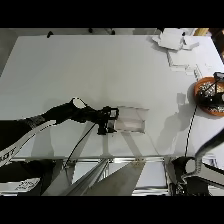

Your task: Fold the box and place the chain.

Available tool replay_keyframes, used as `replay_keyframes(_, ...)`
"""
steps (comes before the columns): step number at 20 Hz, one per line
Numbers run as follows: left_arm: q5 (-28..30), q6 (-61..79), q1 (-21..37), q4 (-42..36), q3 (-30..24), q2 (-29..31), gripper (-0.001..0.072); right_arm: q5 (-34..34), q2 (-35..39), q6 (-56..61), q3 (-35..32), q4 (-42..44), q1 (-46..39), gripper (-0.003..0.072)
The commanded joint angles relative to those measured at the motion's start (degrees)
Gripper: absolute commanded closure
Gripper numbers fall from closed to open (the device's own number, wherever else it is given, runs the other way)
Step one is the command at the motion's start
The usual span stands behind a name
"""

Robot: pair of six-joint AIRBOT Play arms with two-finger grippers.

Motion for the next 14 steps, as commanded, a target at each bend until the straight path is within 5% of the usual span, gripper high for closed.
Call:
replay_keyframes(1, 0.02, 0.02, 0.04, 0.02, 0.02, 0.04, 0.0455, 2.32, 3.54, -0.04, 0.04, 0.20, 0.02, 0.0664)
replay_keyframes(14, 0.00, 0.04, 0.04, 0.02, 0.02, 0.04, 0.0455, 24.92, 31.34, -6.38, 0.02, 21.88, 8.37, 0.0664)
